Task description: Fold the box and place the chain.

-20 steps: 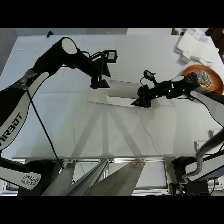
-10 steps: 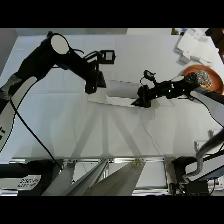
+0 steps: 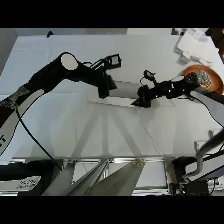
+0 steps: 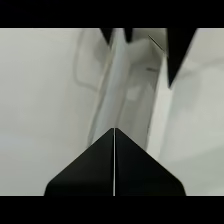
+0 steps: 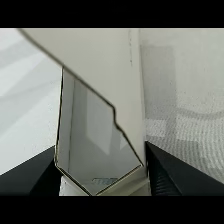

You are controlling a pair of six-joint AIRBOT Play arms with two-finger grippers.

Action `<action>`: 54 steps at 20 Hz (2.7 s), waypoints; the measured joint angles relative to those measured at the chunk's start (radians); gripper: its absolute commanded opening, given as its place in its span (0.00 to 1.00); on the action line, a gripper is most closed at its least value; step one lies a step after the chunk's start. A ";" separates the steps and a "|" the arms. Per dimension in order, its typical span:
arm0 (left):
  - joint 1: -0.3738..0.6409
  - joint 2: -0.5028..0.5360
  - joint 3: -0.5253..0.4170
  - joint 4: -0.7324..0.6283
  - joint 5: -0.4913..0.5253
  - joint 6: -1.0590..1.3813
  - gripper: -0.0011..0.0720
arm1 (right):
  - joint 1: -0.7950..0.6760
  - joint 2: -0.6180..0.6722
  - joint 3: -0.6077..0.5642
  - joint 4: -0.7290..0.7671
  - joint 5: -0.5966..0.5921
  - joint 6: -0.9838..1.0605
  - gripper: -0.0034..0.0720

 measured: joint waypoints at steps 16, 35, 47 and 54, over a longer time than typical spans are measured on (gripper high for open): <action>0.039 -0.169 -0.007 -0.159 0.370 -0.159 0.03 | 0.000 0.000 0.000 -0.003 0.000 -0.003 0.58; 0.103 0.118 -0.007 0.120 0.046 -0.124 0.03 | 0.000 0.000 0.000 0.000 0.000 0.000 0.58; 0.108 0.219 -0.007 0.135 0.003 -0.124 0.03 | 0.000 0.000 0.000 0.000 0.002 0.000 0.58; 0.108 0.221 -0.007 0.135 0.002 -0.124 0.03 | 0.001 0.002 0.000 0.002 0.017 -0.004 0.58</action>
